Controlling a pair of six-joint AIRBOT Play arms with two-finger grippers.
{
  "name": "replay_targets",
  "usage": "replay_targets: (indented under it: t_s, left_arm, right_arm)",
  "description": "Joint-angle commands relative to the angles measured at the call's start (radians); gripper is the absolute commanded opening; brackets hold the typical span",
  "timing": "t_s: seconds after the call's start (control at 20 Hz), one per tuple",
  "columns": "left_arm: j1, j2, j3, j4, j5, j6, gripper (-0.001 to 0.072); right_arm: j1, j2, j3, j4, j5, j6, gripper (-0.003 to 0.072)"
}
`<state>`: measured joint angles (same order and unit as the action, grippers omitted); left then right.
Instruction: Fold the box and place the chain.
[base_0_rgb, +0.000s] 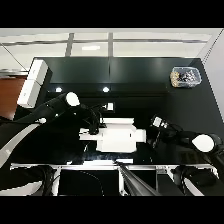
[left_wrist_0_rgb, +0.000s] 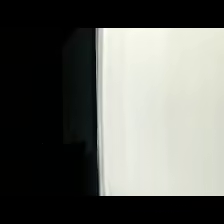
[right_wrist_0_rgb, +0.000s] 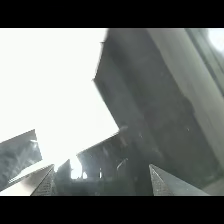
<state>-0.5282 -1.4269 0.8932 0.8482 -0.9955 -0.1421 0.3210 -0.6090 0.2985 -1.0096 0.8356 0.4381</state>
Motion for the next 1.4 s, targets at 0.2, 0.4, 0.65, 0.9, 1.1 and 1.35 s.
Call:
replay_targets:
  t_s: [0.2, 0.4, 0.65, 0.9, 1.1, 1.35]
  left_arm:
    - [-0.002, -0.008, 0.0, 0.06, 0.076, -0.095, 0.0028]
    - [-0.002, -0.008, 0.0, 0.06, 0.076, -0.095, 0.0028]
    - [-0.002, -0.008, 0.0, 0.06, 0.076, -0.095, 0.0029]
    - [-0.002, -0.008, 0.0, 0.06, 0.076, -0.095, 0.0029]
    - [-0.002, -0.008, 0.0, 0.06, 0.075, -0.095, 0.0029]
    - [-0.003, -0.008, 0.0, 0.059, 0.068, -0.095, 0.0029]
  right_arm:
    - [0.057, -0.034, -0.009, 0.026, -0.055, -0.098, 0.0701]
    - [0.057, -0.034, 0.027, 0.03, -0.048, -0.098, 0.07]
    - [0.057, -0.034, 0.087, 0.034, -0.034, -0.106, 0.07]
    - [0.057, -0.056, 0.109, 0.052, 0.016, -0.107, 0.0701]
    - [0.057, -0.171, 0.072, 0.141, 0.043, -0.275, 0.0701]
    - [0.072, -0.299, 0.072, 0.204, 0.038, -0.439, 0.0709]
